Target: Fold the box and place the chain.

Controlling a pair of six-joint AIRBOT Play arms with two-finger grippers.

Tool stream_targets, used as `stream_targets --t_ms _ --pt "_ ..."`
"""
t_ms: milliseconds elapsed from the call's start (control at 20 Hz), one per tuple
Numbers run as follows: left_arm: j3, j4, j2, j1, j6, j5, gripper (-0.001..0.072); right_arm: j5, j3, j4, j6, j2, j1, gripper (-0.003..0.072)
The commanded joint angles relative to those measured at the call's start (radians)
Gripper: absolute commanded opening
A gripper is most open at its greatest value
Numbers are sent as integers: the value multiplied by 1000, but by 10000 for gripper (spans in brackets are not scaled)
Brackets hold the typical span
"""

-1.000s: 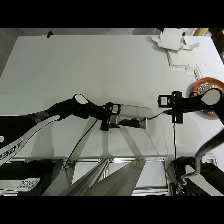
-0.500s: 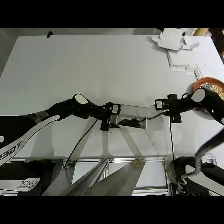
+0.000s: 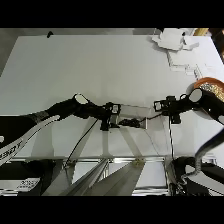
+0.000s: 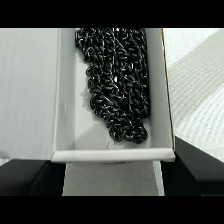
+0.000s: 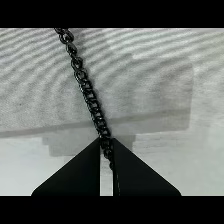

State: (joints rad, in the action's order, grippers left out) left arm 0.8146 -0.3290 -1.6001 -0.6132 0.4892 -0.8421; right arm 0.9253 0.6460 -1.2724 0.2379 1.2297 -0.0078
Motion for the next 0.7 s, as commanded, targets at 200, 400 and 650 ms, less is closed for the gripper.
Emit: stream_targets --t_ms 200,400,650 --pt "0 0 0 0 0 0 432 250 2 7 -124 -228 131 18" --pt "0 0 0 1 0 0 432 315 2 163 -221 -352 254 18" --pt "0 0 0 0 0 0 432 117 2 412 -239 -376 416 18"
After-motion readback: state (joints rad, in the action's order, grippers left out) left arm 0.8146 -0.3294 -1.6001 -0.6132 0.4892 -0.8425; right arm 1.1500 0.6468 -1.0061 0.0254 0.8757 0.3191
